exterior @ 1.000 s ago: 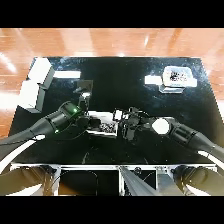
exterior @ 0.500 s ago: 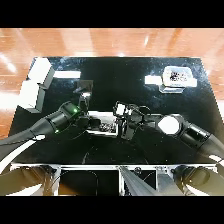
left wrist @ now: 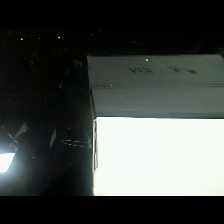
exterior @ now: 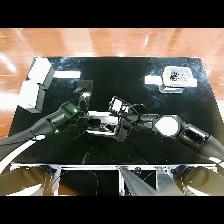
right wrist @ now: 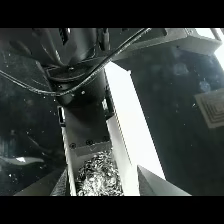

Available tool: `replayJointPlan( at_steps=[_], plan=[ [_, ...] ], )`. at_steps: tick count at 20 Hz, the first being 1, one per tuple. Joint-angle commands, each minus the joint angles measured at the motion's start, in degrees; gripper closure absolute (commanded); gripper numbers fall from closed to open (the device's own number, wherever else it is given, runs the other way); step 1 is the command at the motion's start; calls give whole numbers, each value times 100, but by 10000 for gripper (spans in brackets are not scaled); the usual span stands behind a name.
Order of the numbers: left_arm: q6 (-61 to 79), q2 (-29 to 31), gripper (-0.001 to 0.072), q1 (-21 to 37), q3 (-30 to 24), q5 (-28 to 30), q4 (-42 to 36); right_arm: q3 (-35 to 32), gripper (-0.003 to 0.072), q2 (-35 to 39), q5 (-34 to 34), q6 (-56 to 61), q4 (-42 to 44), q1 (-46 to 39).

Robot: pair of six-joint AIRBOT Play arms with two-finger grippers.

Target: Fold the box and place the chain.

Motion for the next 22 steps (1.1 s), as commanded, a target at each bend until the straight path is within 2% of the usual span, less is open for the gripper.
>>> replayJointPlan(
  at_steps=[1,3,5,7,9,11,12,13,14,15,19,22],
  plan=[
    [0,2,683,0,9,-11,2,15,171,-7,-35,79,-94,20],
    [0,4,683,0,48,7,0,55,172,129,28,317,-96,-83],
    [0,4,683,0,131,15,0,63,172,448,380,1099,-387,-417],
    [0,4,683,0,212,-9,2,61,172,730,1207,2621,-1419,-1005],
    [-2,2,683,2,247,-13,0,57,172,793,2396,4041,-2481,-1716],
    [-2,2,673,2,249,2,-22,9,172,793,3364,4516,-2793,-2385],
    [-2,2,558,0,258,24,-63,-20,171,793,3578,4518,-2719,-2621],
    [0,4,348,0,286,57,-144,-31,171,793,3705,4568,-2636,-2789],
    [0,4,200,0,334,122,-173,-28,171,793,3764,4682,-2524,-2907],
    [9,7,154,0,413,251,-170,-28,171,793,3790,4771,-2424,-2957],
    [509,116,155,0,813,970,-184,-28,171,793,3821,5464,-2052,-2951],
    [1145,461,155,15,890,1596,-168,-11,171,782,3703,6105,-1751,-2951]
  ],
)
